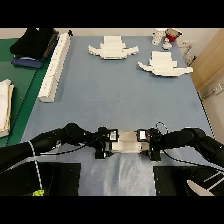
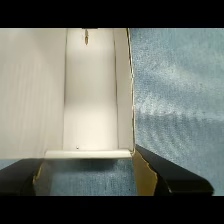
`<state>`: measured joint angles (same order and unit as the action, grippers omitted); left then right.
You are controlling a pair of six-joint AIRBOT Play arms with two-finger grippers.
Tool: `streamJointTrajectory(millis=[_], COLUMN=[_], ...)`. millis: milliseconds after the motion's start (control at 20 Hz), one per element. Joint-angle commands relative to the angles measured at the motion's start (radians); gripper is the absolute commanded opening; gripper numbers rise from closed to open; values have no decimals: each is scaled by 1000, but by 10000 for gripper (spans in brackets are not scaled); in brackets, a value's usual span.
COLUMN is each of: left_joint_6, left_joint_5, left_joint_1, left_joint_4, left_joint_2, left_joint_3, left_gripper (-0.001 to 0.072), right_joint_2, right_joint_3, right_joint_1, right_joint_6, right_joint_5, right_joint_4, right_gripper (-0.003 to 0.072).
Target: Fold the box.
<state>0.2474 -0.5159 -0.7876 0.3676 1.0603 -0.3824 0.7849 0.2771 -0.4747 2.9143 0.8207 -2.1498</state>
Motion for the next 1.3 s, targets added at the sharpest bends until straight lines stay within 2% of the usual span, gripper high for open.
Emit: streamJointTrajectory(millis=[0,1250], left_joint_6=[7,7], left_joint_5=[11,32], left_joint_1=[-5,-30], left_joint_4=[-10,-26], left_joint_2=[25,25], left_joint_3=[-2,-3], left_gripper=[691,689], right_joint_2=[-1,-1], right_joint_3=[0,0], right_joint_1=[-1,-1], right_joint_6=[0,0], right_joint_5=[0,0], right_joint_4=[0,0], right_gripper=[487,487])
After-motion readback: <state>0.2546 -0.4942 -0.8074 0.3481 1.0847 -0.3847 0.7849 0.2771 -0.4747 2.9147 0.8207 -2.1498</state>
